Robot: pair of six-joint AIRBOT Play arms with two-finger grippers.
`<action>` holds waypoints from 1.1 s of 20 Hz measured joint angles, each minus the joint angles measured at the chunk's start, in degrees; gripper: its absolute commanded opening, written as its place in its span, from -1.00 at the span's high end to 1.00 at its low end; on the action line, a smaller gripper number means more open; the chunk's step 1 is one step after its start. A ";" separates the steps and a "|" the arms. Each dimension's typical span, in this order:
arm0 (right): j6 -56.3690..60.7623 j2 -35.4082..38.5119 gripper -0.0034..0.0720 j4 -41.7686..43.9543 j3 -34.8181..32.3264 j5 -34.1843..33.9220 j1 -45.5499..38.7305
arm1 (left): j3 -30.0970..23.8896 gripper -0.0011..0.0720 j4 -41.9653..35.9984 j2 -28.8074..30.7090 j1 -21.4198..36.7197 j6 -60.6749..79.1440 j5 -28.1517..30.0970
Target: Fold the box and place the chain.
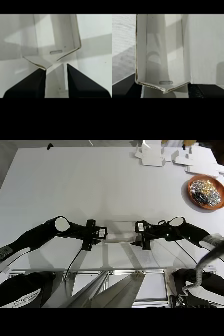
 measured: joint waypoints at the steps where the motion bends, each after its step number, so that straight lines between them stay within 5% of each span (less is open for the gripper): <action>1: 0.00 0.00 0.12 0.00 0.00 0.00 0.00 | 0.00 0.22 -0.63 -0.07 -0.31 0.07 -0.17; 9: 0.02 0.00 0.12 0.04 0.00 0.00 0.00 | -0.02 0.23 -4.20 -0.52 -1.49 0.17 2.64; 12: 0.04 0.00 0.12 0.02 0.00 0.00 -0.02 | -0.02 0.53 -5.42 -0.63 -2.14 0.17 4.55; 19: 0.00 0.00 0.12 0.00 0.00 0.02 -0.02 | -0.02 0.54 -8.46 -1.73 -4.81 0.22 7.48; 22: -0.02 0.00 0.12 -0.02 0.00 0.02 -0.02 | -0.02 -0.04 -10.51 -1.97 -5.99 0.39 8.98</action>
